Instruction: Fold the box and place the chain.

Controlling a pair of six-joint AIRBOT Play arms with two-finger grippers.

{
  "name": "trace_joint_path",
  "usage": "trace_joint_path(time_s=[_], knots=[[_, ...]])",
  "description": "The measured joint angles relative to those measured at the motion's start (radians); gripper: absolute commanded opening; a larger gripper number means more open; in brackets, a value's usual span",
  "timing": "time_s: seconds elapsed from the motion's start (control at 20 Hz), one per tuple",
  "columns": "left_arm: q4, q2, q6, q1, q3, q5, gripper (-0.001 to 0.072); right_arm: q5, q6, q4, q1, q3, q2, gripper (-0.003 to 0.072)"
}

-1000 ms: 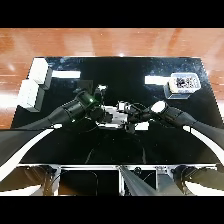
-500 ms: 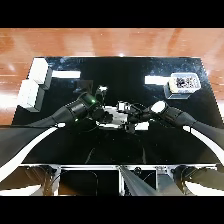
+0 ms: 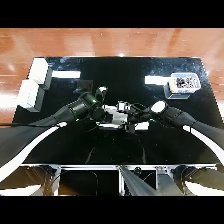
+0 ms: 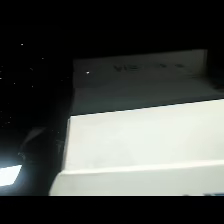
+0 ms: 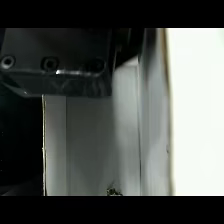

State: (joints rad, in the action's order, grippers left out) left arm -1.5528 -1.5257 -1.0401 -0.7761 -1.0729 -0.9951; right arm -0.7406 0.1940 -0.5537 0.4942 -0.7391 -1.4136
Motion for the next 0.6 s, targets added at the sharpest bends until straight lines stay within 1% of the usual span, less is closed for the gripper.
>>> trace_joint_path(time_s=[0.05, 0.1, 0.15, 0.2, 0.3, 0.45, 0.6], knots=[[0.0, -0.001, 0.0, 0.0, 0.0, 0.0, 0.0277, 0.0, 0.0, 0.0, 0.0, 0.0, 0.0, 0.0628], [-0.001, -0.001, 0.0, 0.0, 0.0, 0.0, 0.0193, 0.0, 0.0, 0.0, 0.0, 0.0, 0.0, 0.0628], [-0.002, -0.002, -0.002, 0.0, 0.0, 0.001, 0.0166, 0.0, 0.0, 0.0, 0.0, 0.0, 0.0, 0.0628], [-0.003, -0.002, -0.002, 0.0, 0.0, 0.001, 0.0106, 0.0, 0.0, 0.0, 0.0, 0.0, -0.001, 0.0628], [-0.005, -0.003, -0.003, 0.0, 0.0, 0.002, 0.0063, 0.0, 0.0, 0.002, 0.0, 0.0, -0.003, 0.0628], [-0.008, -0.003, -0.003, 0.0, 0.0, 0.002, 0.0039, 0.0, 0.0, 0.002, 0.0, 0.0, -0.005, 0.0628], [-0.011, -0.003, -0.003, 0.0, 0.0, 0.002, 0.0039, -0.001, 0.0, 0.001, 0.0, 0.0, -0.005, 0.0628]])
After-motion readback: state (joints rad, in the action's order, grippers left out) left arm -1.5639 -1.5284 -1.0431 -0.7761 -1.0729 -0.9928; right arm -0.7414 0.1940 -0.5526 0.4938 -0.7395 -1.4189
